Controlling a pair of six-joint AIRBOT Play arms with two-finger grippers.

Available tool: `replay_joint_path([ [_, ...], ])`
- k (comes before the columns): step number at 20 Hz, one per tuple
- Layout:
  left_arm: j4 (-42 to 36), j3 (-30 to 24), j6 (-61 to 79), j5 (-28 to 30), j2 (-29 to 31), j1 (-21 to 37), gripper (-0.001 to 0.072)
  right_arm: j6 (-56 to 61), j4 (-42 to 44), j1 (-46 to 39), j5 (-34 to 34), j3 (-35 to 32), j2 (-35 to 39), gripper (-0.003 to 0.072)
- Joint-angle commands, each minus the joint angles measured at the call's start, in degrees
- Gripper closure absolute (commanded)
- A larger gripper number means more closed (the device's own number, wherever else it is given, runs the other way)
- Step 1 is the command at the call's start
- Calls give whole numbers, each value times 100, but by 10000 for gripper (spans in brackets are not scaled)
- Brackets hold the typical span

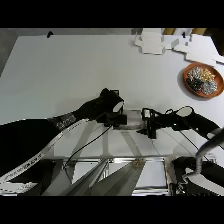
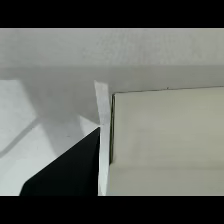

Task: Fold the box and place the chain.

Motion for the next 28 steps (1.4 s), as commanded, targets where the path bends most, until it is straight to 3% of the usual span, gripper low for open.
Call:
replay_joint_path([
  [1,-57,7,20,109,-61,-22,581,2,2,-2,-4,4,4,288],
  [3,-48,4,20,107,-61,-22,614,2,2,-2,-4,4,4,288],
  [4,-48,4,20,109,-61,-22,700,2,2,-2,-4,4,4,288],
  [8,-48,4,20,111,-61,-22,699,2,2,-2,-4,4,4,288],
  [10,-48,4,20,116,-61,-22,659,2,2,-2,-7,4,4,288],
  [12,-48,4,17,114,-57,-22,551,2,2,-2,-7,4,4,288],
  [14,-48,4,17,109,-59,-22,578,2,2,-2,-7,4,4,288],
  [15,-50,4,20,107,-57,-22,680,2,2,-2,-4,4,4,288],
  [16,-48,4,20,111,-59,-22,705,2,2,-2,-4,4,4,288],
  [19,-46,4,17,136,-57,-20,705,2,4,-2,-4,4,4,288],
  [21,-48,4,20,136,-31,-13,638,2,4,-2,-7,4,4,288],
  [25,-52,4,398,101,273,107,367,2,2,-2,-4,4,4,288],
  [28,-72,4,721,-48,619,254,362,2,2,-2,-4,4,4,288],
])
